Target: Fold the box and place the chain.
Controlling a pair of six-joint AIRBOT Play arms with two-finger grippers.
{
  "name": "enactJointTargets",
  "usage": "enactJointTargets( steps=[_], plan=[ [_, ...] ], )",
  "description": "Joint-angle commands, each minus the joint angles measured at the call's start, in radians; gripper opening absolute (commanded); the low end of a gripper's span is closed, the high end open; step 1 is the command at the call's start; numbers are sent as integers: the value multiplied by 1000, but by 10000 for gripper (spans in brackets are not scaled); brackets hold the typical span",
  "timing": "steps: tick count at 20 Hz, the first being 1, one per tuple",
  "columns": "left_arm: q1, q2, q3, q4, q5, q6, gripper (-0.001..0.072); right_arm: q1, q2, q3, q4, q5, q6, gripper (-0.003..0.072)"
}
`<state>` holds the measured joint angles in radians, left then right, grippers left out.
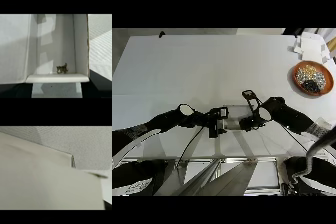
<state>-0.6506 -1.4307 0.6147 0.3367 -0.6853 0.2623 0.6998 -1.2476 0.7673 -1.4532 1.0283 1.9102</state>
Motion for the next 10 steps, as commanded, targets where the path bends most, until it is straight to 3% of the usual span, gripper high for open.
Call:
enactJointTargets(
  steps=[1, 4, 5, 10],
  plan=[
    [1, 0, 0, 0, 0, 0, 31, 11, -10, 3, -35, 12, 31, 411],
    [1, 0, 0, 0, 0, 0, 31, 11, -19, 4, -50, 9, 63, 346],
    [1, 0, 0, 0, 0, 0, 31, 11, -25, 3, -56, 6, 82, 287],
    [1, 0, 0, 0, 0, 0, 31, 11, -41, 3, -94, -20, 136, 288]
  ],
)
